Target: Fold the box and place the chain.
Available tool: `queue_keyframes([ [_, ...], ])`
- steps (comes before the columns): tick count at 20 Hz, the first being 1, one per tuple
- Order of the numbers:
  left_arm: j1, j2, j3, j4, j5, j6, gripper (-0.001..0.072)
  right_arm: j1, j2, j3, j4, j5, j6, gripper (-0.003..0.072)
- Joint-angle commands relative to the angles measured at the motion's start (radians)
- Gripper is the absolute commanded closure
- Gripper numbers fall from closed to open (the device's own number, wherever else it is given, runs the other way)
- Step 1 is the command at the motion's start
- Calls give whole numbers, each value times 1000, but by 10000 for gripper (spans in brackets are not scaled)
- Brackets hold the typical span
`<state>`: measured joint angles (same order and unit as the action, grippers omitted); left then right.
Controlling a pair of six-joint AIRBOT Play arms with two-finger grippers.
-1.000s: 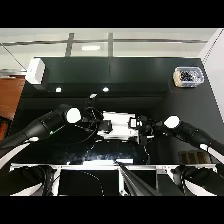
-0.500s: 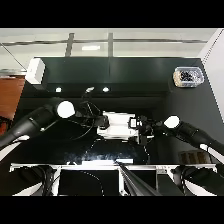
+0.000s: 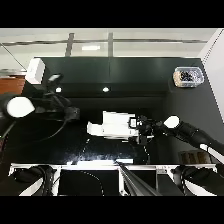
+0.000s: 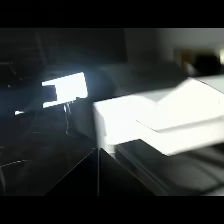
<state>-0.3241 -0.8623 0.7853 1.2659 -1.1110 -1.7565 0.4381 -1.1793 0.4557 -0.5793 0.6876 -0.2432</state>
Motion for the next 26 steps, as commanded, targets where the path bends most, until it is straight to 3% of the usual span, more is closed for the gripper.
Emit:
queue_keyframes([
  [1, 182, 85, -144, -67, 24, 30, 680, 0, 0, 0, 0, 0, -1, 147],
  [5, 366, 25, -440, -635, 124, 417, 680, 0, 0, 0, 0, 0, -1, 147],
  [7, 393, -54, -512, -764, 123, 602, 682, 0, -1, 0, 0, 0, -1, 147],
  [11, 304, -240, -487, -805, 148, 714, 683, 0, -1, 0, 0, 0, -1, 147],
  [16, 133, -407, -354, -822, 193, 736, 681, 0, -1, 0, 0, 0, 0, 147],
  [19, 81, -411, -293, -822, 197, 736, 654, 0, -1, 0, 0, 0, 0, 147],
  [20, 80, -408, -276, -822, 175, 736, 593, 0, -1, 0, 0, 0, 0, 147],
  [21, 84, -402, -262, -815, 153, 736, 589, 0, -1, 0, 0, 0, 0, 147],
  [22, 86, -393, -250, -804, 134, 736, 502, 0, -1, 0, 0, 0, 0, 147],
  [23, 89, -381, -238, -792, 113, 735, 462, 0, -1, 0, 0, 0, 0, 147],
  [25, 100, -348, -226, -756, 95, 723, 482, 0, -1, 0, 0, 0, 0, 147],
  [26, 112, -325, -222, -712, 93, 693, 564, 0, -1, 0, 0, 0, 0, 147],
])
